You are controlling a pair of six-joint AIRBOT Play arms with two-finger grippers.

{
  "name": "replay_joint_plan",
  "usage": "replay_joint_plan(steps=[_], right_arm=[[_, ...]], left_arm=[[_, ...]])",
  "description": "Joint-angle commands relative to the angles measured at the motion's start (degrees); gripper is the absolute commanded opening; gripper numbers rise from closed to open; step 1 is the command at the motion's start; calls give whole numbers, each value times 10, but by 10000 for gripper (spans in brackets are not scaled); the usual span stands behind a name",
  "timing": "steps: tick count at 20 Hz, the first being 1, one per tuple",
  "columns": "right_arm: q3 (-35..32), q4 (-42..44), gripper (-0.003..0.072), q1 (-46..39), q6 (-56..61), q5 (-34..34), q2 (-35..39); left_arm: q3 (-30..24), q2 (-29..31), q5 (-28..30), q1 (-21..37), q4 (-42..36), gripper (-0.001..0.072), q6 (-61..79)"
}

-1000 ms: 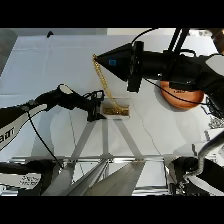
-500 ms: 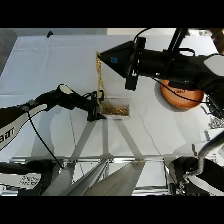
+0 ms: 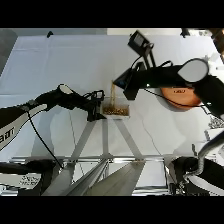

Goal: Fold the box and place the chain.

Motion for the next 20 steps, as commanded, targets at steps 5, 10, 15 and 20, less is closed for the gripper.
replay_joint_plan(steps=[5,10,15,20], right_arm=[[-4,-54,18,0,34,101,-100],[-3,-56,248,0,34,128,-101],[70,-57,247,-2,34,182,-101],[164,-55,270,-64,39,176,-160]], left_arm=[[0,0,0,0,0,404,0],[0,0,0,0,0,404,0],[0,0,0,0,0,404,0],[0,0,0,0,0,404,0]])
